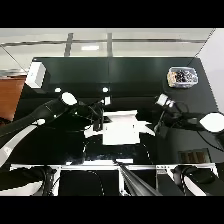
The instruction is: Fold the box and place the chain.
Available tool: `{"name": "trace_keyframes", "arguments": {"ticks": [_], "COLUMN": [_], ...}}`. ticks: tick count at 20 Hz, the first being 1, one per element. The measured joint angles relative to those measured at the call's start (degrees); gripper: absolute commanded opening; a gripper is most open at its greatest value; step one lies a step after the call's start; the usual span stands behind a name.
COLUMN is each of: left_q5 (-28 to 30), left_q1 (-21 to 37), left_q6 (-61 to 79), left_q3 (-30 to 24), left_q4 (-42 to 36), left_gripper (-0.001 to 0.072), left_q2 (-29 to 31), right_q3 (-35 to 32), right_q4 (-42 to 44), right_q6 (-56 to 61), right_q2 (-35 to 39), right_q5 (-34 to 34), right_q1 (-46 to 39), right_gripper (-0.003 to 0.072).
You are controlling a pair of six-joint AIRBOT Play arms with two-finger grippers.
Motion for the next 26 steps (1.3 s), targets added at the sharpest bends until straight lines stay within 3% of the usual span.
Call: {"name": "trace_keyframes", "arguments": {"ticks": [6,16,26], "left_q5": [4.9,5.6,5.7], "left_q1": [-1.3,-1.4,-1.4], "left_q6": [3.3,3.9,4.0], "left_q3": [-0.5,-0.6,-0.6], "left_q4": [1.7,2.1,2.1], "left_gripper": [0.0030,0.0030,0.0030], "left_q2": [-1.0,-2.0,-2.0], "right_q3": [-2.6,-5.9,-7.2], "right_q4": [-0.3,-0.2,7.3], "right_q6": [-9.4,-14.8,-17.0], "right_q2": [-6.0,-10.6,-12.7], "right_q5": [-2.6,-5.3,-12.3], "right_q1": [5.6,9.4,13.6], "right_gripper": [0.0705,0.0705,0.0705]}}
